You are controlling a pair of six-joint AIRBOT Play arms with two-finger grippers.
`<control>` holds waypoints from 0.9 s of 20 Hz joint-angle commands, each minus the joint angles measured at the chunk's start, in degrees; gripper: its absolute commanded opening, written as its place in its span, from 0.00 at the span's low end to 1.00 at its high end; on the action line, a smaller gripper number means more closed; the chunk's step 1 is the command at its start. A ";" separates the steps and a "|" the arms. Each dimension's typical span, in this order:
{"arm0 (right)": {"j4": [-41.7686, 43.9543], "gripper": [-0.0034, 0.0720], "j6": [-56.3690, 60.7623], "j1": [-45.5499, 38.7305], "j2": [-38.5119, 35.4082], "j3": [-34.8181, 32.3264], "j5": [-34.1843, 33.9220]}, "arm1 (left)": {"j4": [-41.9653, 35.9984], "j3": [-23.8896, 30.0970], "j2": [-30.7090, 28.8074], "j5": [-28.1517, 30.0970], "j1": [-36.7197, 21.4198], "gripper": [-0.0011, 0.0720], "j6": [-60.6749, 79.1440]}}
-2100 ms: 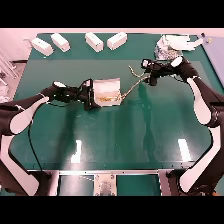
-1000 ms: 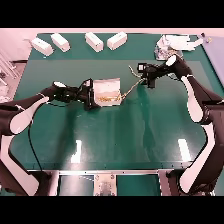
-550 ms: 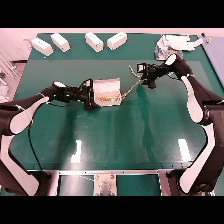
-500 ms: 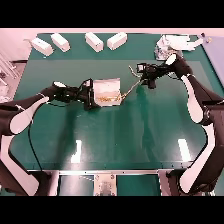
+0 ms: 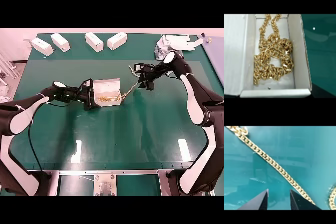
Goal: Fold the box and place the chain.
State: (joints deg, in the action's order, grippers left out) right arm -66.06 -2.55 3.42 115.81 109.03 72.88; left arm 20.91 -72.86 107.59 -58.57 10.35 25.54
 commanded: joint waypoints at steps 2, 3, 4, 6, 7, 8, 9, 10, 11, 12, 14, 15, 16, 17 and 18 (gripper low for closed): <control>1.07 0.46 -0.68 0.52 0.07 -0.07 -0.44 | 0.02 -0.04 -0.02 0.00 -0.04 0.88 0.00; 1.07 0.46 -0.70 0.52 0.07 -0.07 -0.46 | 0.02 -0.04 -0.02 0.00 -0.04 0.88 0.00; 1.22 0.46 -0.59 0.61 0.07 -0.07 -0.35 | 0.02 -0.04 -0.02 0.00 -0.04 0.88 0.00; 1.90 0.44 -0.46 1.03 0.00 -0.04 0.04 | 0.02 -0.04 -0.02 0.00 -0.04 0.88 0.00; 3.17 0.45 -0.46 1.31 0.02 -0.07 1.03 | 0.02 -0.04 -0.02 0.00 -0.04 0.88 0.00; 4.59 0.44 -0.46 1.79 0.07 -0.07 2.58 | 0.02 -0.04 -0.02 0.00 -0.04 0.88 0.02; 5.20 0.44 -0.33 2.40 0.07 -0.07 4.04 | 0.02 -0.04 -0.02 0.00 -0.04 0.88 0.00; 4.92 0.45 0.92 2.97 0.07 -0.07 5.18 | 0.02 -0.04 -0.02 0.02 -0.04 0.88 0.00; 4.96 0.44 1.77 3.17 0.07 -0.07 6.29 | 0.02 -0.04 -0.02 0.00 -0.04 0.88 0.00; 4.94 0.45 2.38 3.26 0.09 -0.22 7.61 | 0.02 -0.04 -0.02 0.00 -0.04 0.88 0.00; 5.01 0.45 2.36 3.48 0.09 -1.20 9.31 | 0.02 -0.04 -0.02 0.00 -0.04 0.88 0.00; 4.90 0.52 2.38 3.63 0.09 -1.97 9.33 | 0.02 -0.04 -0.02 0.00 -0.04 0.88 0.00; 4.94 0.61 2.34 3.65 0.09 -2.93 9.75 | 0.02 -0.04 -0.02 0.00 -0.04 0.88 0.00; 4.98 0.64 2.34 3.72 0.09 -4.07 9.77 | 0.02 -0.04 -0.02 0.00 -0.04 0.88 0.00; 4.96 0.68 2.32 3.87 0.09 -4.98 9.90 | 0.02 -0.04 -0.02 0.00 -0.04 0.88 0.00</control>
